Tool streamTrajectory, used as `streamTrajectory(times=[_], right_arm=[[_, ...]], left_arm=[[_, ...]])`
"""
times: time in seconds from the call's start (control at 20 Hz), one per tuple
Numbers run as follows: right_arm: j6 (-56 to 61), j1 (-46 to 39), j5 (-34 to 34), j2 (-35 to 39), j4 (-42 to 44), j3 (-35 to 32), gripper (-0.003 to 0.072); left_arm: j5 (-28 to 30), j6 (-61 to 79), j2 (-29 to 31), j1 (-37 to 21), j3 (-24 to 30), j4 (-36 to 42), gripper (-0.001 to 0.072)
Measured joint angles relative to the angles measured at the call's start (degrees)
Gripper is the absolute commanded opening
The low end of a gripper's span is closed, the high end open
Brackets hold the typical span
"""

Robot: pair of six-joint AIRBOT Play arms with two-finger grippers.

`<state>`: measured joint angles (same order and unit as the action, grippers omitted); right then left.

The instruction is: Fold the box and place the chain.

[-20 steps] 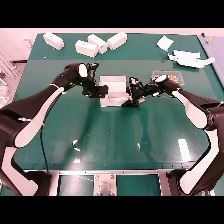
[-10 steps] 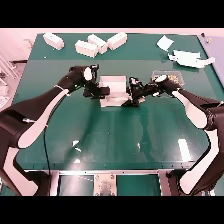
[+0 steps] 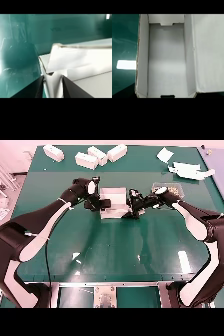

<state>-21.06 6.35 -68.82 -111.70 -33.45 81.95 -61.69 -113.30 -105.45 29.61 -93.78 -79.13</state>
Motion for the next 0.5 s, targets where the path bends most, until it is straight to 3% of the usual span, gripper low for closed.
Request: streamTrajectory(times=[0.5], right_arm=[[-0.02,0.04,0.00,0.00,0.04,-0.02,0.0573]], left_arm=[[-5.60,-2.71,-3.06,0.11,-6.73,-2.78,0.0282]])
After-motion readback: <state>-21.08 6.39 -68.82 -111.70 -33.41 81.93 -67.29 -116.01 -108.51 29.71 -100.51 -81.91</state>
